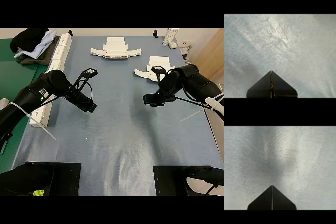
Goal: Fold the box.
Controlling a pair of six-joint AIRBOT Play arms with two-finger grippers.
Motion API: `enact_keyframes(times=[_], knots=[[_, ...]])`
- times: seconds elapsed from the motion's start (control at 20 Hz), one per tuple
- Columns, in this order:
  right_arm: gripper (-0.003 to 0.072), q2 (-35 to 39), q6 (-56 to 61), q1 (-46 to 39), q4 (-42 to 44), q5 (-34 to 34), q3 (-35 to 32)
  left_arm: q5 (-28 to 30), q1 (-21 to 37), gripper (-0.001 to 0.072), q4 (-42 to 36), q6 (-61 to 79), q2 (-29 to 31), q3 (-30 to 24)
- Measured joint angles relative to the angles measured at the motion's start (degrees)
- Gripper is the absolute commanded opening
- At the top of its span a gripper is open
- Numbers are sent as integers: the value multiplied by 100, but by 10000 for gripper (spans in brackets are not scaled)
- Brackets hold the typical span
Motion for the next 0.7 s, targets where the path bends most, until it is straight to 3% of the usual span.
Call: enact_keyframes(times=[0.2,0.25,0.35,0.4,0.55,0.7], knots=[[7,0,2,0,7,13,0,-2,0,14,0,0,0,0],[46,0,39,0,42,15,0,0,0,14,-2,0,0,0],[374,-2,354,0,94,2,4,-2,0,14,-2,0,0,0],[415,-7,568,-11,87,9,17,-2,0,14,-2,0,0,0],[416,-114,962,-297,-61,11,282,-2,0,14,-2,0,0,0],[415,-466,1141,-1130,-26,22,1010,-2,0,14,-2,-2,0,0]])
